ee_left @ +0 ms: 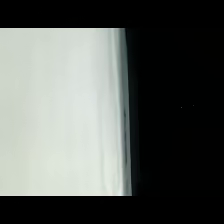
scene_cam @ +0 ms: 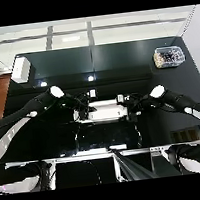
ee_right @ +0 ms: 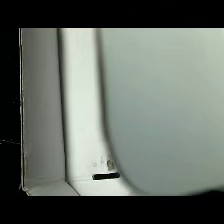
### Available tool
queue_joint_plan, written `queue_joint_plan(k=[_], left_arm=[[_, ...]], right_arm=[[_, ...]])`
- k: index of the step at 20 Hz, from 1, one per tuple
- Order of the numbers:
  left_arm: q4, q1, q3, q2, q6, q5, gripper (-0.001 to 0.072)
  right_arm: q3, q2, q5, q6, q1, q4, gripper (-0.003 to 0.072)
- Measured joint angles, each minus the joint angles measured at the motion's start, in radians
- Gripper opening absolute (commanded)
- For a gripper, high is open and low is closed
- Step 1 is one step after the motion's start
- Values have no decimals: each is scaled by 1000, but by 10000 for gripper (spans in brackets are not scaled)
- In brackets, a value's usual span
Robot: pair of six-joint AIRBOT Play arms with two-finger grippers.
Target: Fold the box and place the chain.
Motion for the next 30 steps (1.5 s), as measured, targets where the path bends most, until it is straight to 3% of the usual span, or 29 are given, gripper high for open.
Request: queue_joint_plan(k=[17, 18, 21, 23, 25, 27, 29, 30], left_arm=[[0, 0, 0, 0, 0, 0, 24], [0, 0, 0, 0, 0, 0, 24], [0, 0, 0, 0, 0, 1, 24], [0, 0, 0, 0, 0, 1, 24], [0, 0, 0, 0, 0, 1, 30], [10, 0, 0, 5, -4, 1, 248], [9, 3, 7, 22, -27, 1, 636], [13, 7, 11, 36, -53, -5, 720]], right_arm=[[0, -5, -66, 68, 49, -51, 700], [1, -5, -67, 71, 50, -54, 584], [0, -5, -67, 74, 52, -62, 572], [0, -5, -66, 74, 53, -66, 428], [0, -5, -64, 74, 53, -68, 428], [0, -5, -63, 74, 53, -69, 406], [0, -5, -64, 75, 53, -69, 398], [0, -5, -64, 74, 53, -70, 398]])
